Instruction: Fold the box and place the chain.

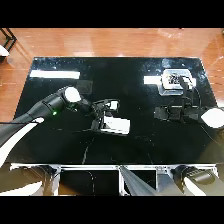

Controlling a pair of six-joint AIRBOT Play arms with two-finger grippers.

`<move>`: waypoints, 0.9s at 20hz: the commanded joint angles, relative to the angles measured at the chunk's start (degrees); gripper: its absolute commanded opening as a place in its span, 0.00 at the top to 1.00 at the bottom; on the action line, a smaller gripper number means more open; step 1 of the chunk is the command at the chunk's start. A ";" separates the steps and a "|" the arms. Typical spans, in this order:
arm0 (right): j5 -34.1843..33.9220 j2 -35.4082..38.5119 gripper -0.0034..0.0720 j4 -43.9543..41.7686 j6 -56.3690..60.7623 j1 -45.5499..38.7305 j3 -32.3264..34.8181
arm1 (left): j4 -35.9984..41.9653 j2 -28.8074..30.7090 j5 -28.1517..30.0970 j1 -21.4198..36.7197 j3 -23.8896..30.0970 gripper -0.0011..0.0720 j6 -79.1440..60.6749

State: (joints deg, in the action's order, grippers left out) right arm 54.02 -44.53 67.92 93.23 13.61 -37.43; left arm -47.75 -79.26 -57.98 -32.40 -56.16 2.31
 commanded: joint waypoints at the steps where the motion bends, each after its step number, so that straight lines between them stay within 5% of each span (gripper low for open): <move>1: -0.31 -0.04 0.93 0.09 0.04 -0.02 -0.04 | 1.62 -0.42 0.55 -0.33 -0.04 0.11 -0.66; 18: -0.74 -0.04 0.93 0.11 0.04 -0.02 -0.04 | -3.63 -1.09 4.13 -1.42 -0.04 0.11 7.26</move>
State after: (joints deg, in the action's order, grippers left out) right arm 53.36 -44.53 68.03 93.25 13.61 -37.43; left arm -49.98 -80.31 -54.61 -33.58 -56.16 8.10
